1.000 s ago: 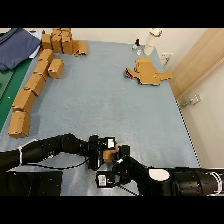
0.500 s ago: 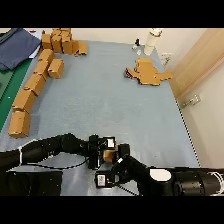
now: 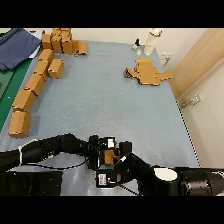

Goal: Fold the box.

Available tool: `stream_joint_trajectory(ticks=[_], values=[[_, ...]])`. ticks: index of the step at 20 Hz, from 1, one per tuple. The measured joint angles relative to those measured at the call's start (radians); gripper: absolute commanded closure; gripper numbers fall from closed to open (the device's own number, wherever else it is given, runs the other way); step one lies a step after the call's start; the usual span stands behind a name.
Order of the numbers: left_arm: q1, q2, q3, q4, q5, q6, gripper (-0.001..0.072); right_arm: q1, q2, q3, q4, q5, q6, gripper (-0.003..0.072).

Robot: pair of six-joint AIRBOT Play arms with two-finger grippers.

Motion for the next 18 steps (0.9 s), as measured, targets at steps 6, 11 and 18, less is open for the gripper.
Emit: stream_joint_trajectory(ticks=[6,11,18], values=[[0.0,0.0,0.0,0.0,-0.001,0.0,0.0259,-0.002,-0.001,-0.008,0.059,0.012,-0.004,0.0185],[0.0,0.0,0.0,0.0,-0.001,0.0,0.0259,-0.002,-0.002,-0.019,0.023,0.008,-0.004,0.0185],[0.0,0.0,0.0,0.0,-0.001,0.0,0.0259,-0.002,-0.001,-0.029,0.027,0.015,-0.004,0.0158]])
